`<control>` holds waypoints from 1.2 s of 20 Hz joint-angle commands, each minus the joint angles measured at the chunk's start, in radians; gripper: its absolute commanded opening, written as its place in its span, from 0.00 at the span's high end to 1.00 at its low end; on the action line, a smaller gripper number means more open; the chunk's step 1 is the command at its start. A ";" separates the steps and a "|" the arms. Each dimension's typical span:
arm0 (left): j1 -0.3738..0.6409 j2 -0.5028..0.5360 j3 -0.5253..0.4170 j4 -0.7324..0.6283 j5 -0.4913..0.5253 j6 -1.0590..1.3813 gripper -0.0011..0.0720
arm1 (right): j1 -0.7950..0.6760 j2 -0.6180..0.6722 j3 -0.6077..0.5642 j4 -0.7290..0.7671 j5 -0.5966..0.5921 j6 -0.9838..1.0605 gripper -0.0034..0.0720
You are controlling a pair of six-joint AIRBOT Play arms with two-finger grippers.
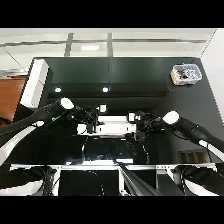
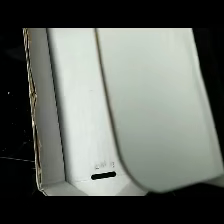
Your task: Fold the box and place the chain.
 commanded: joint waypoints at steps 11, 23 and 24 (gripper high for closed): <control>-0.013 -0.001 0.001 0.004 0.004 -0.002 0.95 | 0.032 -0.052 0.018 -0.022 -0.032 0.019 0.03; -0.013 -0.001 0.001 0.004 0.004 -0.002 0.95 | 0.032 -0.081 0.049 -0.077 -0.014 0.089 0.03; -0.013 -0.001 0.001 0.004 0.004 -0.002 0.95 | 0.032 -0.081 0.049 -0.082 -0.011 0.090 0.03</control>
